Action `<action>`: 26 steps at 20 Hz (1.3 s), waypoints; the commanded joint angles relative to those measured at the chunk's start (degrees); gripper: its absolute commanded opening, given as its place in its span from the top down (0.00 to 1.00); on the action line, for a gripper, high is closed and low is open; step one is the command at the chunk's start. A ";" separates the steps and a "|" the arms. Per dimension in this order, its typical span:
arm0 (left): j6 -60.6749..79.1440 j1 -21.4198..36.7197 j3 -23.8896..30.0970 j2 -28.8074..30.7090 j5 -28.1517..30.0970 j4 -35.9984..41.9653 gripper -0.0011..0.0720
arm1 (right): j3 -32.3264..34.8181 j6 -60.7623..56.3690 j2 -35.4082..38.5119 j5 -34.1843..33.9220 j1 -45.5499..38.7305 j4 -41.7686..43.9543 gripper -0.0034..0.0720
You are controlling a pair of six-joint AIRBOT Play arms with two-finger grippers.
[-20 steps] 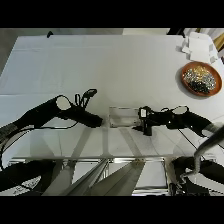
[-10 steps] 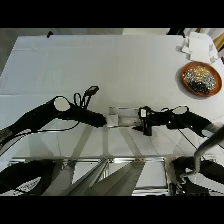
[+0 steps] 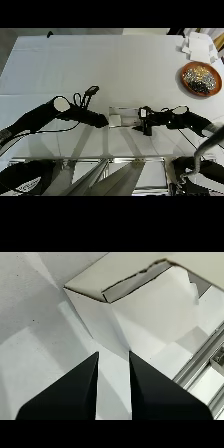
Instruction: Fold the box and place the chain.
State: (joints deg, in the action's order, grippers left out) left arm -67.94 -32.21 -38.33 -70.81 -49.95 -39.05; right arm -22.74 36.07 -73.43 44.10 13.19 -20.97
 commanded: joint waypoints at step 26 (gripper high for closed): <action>-41.16 -13.35 -11.30 -4.35 3.19 -30.21 0.44 | 0.00 -0.02 -0.02 0.02 0.02 0.00 0.41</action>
State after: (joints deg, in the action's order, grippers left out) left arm -101.86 -43.94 -46.61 -73.19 -44.88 -64.66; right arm -22.74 36.05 -73.43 44.10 13.19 -20.97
